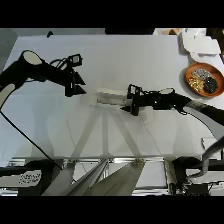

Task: Fold the box and place the chain.

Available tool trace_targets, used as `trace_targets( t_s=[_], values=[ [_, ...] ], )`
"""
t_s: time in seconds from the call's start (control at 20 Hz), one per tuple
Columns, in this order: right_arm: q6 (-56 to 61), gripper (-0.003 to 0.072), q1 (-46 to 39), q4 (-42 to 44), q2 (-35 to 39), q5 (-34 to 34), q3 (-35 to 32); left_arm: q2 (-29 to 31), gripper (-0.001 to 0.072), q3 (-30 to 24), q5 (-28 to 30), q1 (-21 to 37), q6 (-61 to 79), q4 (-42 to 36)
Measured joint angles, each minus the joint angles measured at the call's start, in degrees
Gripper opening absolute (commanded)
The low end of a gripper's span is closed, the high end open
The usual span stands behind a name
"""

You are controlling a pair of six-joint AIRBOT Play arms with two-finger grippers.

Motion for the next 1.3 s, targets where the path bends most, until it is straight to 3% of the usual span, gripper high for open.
trace_targets(
  t_s=[0.3,0.85,1.3],
  values=[
    [0.0,0.0497,0.0,0.0,0.0,0.0,0.0,-2.1,0.0519,-5.7,6.8,-2.7,12.9,-2.4],
    [0.0,0.0497,0.0,0.0,0.0,0.0,0.0,-6.1,0.0517,-6.9,14.3,-5.3,21.0,-5.9],
    [0.0,0.0497,0.0,0.0,0.0,0.0,0.0,-7.5,0.0508,-7.0,12.7,-5.7,21.4,-6.9]
  ],
)
